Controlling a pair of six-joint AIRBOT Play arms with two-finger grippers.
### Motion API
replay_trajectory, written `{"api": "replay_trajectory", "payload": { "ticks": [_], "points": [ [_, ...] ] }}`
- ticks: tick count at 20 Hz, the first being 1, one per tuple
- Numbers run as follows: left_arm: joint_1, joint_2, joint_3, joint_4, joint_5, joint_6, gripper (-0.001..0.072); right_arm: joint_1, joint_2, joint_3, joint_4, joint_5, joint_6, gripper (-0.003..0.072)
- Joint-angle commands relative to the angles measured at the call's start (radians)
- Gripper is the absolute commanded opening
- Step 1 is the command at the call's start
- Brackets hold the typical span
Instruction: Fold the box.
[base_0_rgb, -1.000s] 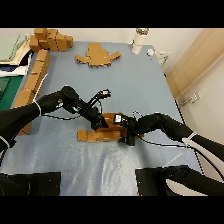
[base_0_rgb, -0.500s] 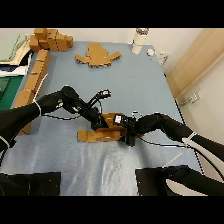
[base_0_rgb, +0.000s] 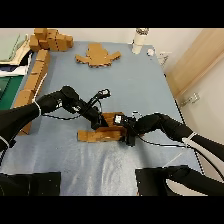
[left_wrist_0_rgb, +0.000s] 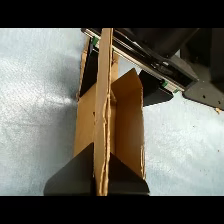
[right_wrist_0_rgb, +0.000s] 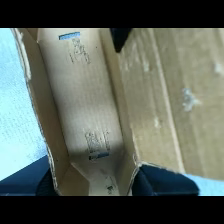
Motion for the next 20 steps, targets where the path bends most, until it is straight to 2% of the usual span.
{"api": "replay_trajectory", "payload": {
  "ticks": [1, 10, 12, 16, 20],
  "points": [
    [0.000, 0.000, 0.001, -0.037, 0.005, 0.002, 0.0014, 0.000, -0.001, 0.001, 0.000, 0.001, -0.001, 0.0495],
    [0.000, 0.000, 0.001, -0.032, 0.005, -0.013, 0.0028, 0.000, -0.001, 0.001, 0.000, 0.001, 0.000, 0.0495],
    [0.002, 0.000, 0.001, -0.031, 0.008, -0.037, 0.0557, 0.000, -0.001, 0.001, 0.000, 0.000, 0.000, 0.0495],
    [0.029, 0.007, 0.005, -0.002, -0.024, -0.111, 0.0557, 0.000, -0.001, 0.001, 0.000, 0.001, 0.000, 0.0495],
    [0.082, 0.064, 0.011, 0.181, -0.135, -0.342, 0.0557, 0.000, -0.001, 0.001, -0.003, 0.000, 0.000, 0.0496]
  ]
}}
